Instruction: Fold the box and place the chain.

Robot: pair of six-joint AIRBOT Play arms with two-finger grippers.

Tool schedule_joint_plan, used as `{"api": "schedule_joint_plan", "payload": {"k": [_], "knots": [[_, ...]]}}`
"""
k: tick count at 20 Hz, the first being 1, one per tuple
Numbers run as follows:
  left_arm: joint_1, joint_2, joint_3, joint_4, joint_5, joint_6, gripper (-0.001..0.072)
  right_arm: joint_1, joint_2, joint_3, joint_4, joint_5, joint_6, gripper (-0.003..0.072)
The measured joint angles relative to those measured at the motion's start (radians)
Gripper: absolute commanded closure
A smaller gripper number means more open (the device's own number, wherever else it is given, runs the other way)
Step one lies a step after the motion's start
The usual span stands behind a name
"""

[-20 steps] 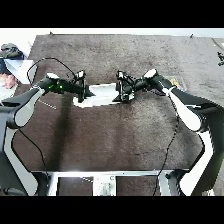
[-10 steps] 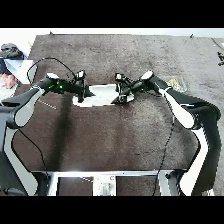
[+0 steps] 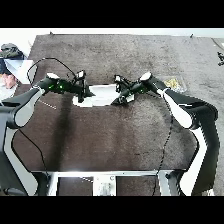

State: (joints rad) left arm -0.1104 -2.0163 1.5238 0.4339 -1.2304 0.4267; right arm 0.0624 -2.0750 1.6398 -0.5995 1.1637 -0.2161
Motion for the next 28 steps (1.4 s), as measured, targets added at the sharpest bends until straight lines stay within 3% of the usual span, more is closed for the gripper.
{"api": "schedule_joint_plan", "payload": {"k": [4,5,28], "knots": [[0.0,0.0,0.0,0.0,0.0,0.0,0.0699,0.0,0.0,0.0,-0.003,-0.001,-0.009,0.021],[0.0,0.0,0.0,0.0,0.0,0.0,0.0699,0.0,0.0,0.0,-0.004,-0.001,-0.011,0.0306],[0.0,0.0,0.0,0.0,0.001,0.0,0.0699,0.0,0.0,0.0,-0.007,-0.023,-0.027,0.031]]}}
